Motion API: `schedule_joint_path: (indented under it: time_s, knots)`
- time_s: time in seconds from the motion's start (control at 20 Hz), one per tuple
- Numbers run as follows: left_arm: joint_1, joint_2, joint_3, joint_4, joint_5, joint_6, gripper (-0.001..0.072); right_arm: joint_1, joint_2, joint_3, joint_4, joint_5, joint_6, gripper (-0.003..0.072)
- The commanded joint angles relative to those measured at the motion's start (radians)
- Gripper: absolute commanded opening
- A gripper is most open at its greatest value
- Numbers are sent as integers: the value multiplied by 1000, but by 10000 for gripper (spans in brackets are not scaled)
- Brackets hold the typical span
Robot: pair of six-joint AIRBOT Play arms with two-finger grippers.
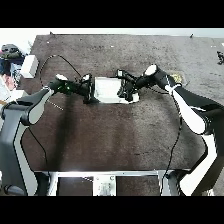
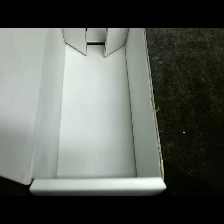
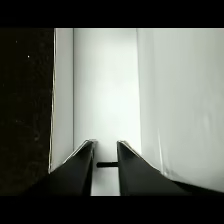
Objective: Fold the box and place the chain.
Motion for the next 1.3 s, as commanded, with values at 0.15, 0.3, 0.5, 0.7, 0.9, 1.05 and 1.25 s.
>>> schedule_joint_path:
  time_s: [0.15,0.3,0.5,0.7,0.9,1.05,1.25]
  knots:
    - [0,0,1,0,1,-6,354,18,0,0,-3,-78,0,403]
    - [0,0,1,0,1,-7,354,18,0,0,-5,-77,1,692]
    - [0,0,1,0,1,-6,354,10,1,0,-26,-74,6,624]
    - [0,0,1,0,1,-6,354,-24,24,1,-119,-63,171,13]
    - [0,0,1,0,1,-6,354,-91,99,1,-145,-23,453,13]
    - [0,0,1,0,1,-6,354,-169,150,1,-145,2,789,14]
    - [0,0,1,0,0,-6,354,-295,146,-43,-143,134,1040,14]
